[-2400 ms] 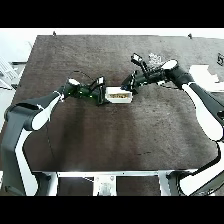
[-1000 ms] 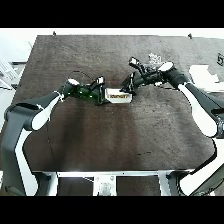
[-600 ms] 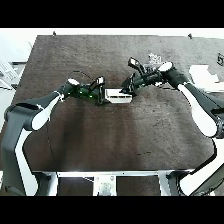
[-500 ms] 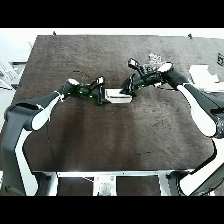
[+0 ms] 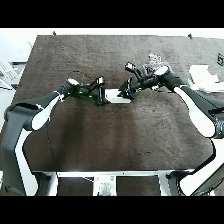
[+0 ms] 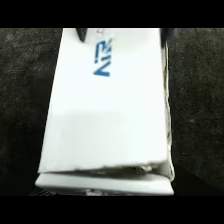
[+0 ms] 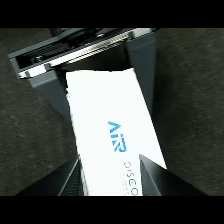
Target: Fold the box and place the chain.
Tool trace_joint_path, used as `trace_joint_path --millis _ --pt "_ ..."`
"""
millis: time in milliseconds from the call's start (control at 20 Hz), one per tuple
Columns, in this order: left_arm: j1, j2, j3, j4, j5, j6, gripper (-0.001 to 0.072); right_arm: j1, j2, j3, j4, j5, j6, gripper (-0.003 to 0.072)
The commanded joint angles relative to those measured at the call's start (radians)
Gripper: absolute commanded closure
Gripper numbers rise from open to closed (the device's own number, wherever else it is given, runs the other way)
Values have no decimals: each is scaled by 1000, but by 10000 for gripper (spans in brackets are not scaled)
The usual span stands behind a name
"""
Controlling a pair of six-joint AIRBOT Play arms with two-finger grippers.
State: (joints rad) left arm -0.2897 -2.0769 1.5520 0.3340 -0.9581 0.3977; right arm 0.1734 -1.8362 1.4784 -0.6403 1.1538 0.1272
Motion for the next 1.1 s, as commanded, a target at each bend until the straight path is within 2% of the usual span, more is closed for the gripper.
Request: trace_joint_path --millis 0,200,550,650,750,800,850,900,1050 --pt "-1 1 0 -2 5 0 195 8 -2 -47 -7 32 6 276" --pt "-1 1 0 -2 5 0 195 2 -2 -70 -3 16 -6 268" --pt "-1 1 0 -2 5 0 195 -46 -1 -29 196 27 -35 272" --pt "-1 1 0 -2 5 0 195 -61 -1 -29 241 41 -55 293" --pt "-1 1 0 -2 5 0 195 -71 -1 -29 261 48 -61 404" --pt "-1 1 0 -2 5 -1 195 -72 -1 -31 258 48 -61 488" --pt "-1 1 0 -2 5 0 195 -72 -1 -36 255 47 -60 609" --pt "-1 1 0 -2 5 0 195 -72 -1 -48 253 42 -60 675" --pt "-1 1 0 -2 4 0 195 -61 -2 -95 156 -18 -35 675"
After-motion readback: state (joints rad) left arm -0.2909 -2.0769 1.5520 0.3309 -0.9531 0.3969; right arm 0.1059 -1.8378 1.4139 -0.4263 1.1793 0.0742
